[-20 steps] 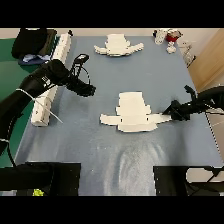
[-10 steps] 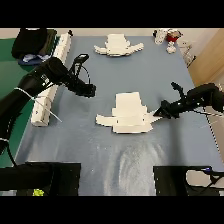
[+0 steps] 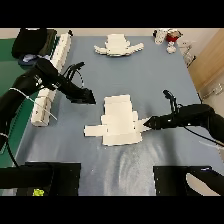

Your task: Fold the box.

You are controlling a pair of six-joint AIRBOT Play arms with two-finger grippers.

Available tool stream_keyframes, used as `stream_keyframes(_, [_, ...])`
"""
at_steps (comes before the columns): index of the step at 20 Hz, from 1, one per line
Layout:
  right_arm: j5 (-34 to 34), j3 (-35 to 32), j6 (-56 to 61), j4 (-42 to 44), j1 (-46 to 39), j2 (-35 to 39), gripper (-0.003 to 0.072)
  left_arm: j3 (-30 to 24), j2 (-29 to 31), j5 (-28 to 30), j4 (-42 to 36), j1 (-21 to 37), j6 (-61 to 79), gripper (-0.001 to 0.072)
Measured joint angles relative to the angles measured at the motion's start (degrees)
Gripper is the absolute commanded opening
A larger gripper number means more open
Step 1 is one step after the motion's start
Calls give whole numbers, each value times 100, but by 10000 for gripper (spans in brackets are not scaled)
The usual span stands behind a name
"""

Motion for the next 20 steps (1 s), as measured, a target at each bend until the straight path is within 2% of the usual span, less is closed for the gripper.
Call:
stream_keyframes(6, [520, -356, -57, 17, 385, 378, 3, -310, -748, 201, -1062, 85, 1060, 586])
stream_keyframes(11, [614, -404, -63, 15, 442, 422, 3, -39, -1738, 103, -1888, 24, 1978, 571])
stream_keyframes(13, [625, -413, -66, 11, 444, 424, 3, 205, -2065, -94, -2031, -87, 2267, 326])
stream_keyframes(18, [643, -413, -66, -22, 450, 424, 4, 758, -2564, -675, -1998, -374, 2747, 320])
stream_keyframes(19, [645, -413, -63, -33, 450, 422, 4, 815, -2608, -754, -1961, -409, 2813, 288])
stream_keyframes(20, [645, -413, -63, -46, 450, 424, 4, 850, -2636, -815, -1910, -422, 2857, 189])
